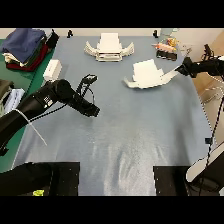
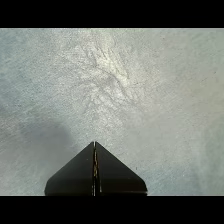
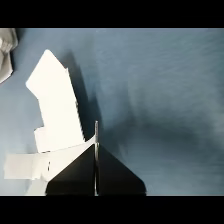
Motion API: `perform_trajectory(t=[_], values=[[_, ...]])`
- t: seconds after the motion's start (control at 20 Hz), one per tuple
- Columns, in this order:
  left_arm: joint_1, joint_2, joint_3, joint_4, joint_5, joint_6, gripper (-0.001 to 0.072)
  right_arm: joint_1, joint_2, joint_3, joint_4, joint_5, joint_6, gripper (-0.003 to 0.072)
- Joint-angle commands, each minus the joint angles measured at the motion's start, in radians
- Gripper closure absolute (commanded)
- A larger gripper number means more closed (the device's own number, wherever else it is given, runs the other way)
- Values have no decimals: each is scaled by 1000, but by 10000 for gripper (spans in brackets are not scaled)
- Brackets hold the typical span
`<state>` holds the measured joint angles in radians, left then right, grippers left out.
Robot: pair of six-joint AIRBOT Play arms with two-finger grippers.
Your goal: Fold the box.
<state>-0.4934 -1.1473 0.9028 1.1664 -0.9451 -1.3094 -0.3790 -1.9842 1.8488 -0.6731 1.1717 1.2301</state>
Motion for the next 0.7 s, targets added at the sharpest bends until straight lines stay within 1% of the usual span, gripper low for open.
perform_trajectory(t=[0.0,0.1,0.25,0.4,0.5,0.6,0.65], values=[[0,0,0,0,0,0,695,61,186,-241,15,-37,-20,685],[0,0,0,0,0,0,695,97,347,-462,15,-132,-39,685],[0,0,0,0,0,0,695,145,603,-808,19,-234,-44,685],[0,0,0,0,0,0,695,215,880,-1147,27,-352,0,685],[0,0,0,0,0,0,695,274,1056,-1332,26,-419,75,685],[0,0,0,0,0,0,695,321,1198,-1466,25,-455,163,685],[0,0,0,0,0,0,695,340,1256,-1511,19,-460,197,685]])
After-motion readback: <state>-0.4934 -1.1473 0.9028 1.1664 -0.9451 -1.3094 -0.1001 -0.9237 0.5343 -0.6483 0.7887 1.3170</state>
